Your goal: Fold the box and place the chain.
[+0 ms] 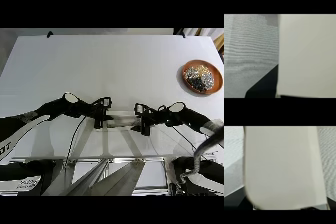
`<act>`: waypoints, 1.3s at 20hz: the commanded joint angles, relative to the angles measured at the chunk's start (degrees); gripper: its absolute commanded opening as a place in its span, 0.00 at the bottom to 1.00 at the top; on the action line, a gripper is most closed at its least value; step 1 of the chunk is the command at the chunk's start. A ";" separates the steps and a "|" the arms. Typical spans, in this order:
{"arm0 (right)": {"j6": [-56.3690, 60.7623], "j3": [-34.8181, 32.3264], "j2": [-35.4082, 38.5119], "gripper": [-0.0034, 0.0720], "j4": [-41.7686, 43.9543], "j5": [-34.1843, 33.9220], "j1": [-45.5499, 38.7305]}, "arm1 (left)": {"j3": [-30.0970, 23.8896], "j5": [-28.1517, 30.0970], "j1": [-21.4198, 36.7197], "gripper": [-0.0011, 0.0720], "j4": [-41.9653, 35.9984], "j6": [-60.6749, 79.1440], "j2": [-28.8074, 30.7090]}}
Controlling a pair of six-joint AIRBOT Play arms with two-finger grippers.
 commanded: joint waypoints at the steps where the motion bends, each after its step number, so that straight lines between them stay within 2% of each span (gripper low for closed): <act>1: 0.15 0.00 -0.20 0.65 -0.50 -0.39 0.02 | 0.00 0.11 -0.02 0.03 -0.02 -0.07 -0.02; 26: 0.02 0.00 -0.33 0.65 -3.19 -0.92 0.07 | 0.02 0.11 -0.02 0.03 -0.02 -0.07 -0.02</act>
